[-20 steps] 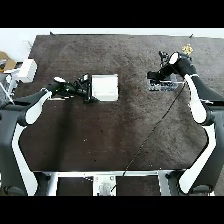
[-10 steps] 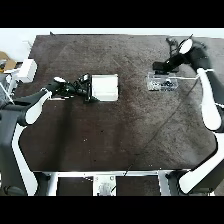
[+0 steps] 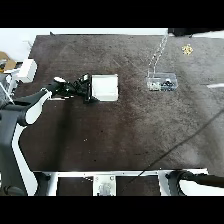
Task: Fold the box and place the chain.
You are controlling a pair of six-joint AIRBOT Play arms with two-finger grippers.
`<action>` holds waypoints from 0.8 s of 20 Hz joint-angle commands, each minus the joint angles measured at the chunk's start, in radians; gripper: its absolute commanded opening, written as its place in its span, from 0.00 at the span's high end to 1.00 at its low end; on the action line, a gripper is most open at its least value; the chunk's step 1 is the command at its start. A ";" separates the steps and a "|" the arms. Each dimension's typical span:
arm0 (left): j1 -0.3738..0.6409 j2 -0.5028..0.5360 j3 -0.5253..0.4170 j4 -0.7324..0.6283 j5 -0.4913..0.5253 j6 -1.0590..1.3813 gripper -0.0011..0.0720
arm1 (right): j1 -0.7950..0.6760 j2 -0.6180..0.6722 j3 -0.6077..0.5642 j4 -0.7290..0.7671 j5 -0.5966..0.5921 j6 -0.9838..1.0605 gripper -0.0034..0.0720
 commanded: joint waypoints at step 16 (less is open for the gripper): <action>0.001 0.000 0.000 0.000 0.000 0.000 0.68 | 0.476 -0.032 -0.046 -0.046 -0.501 -0.148 0.95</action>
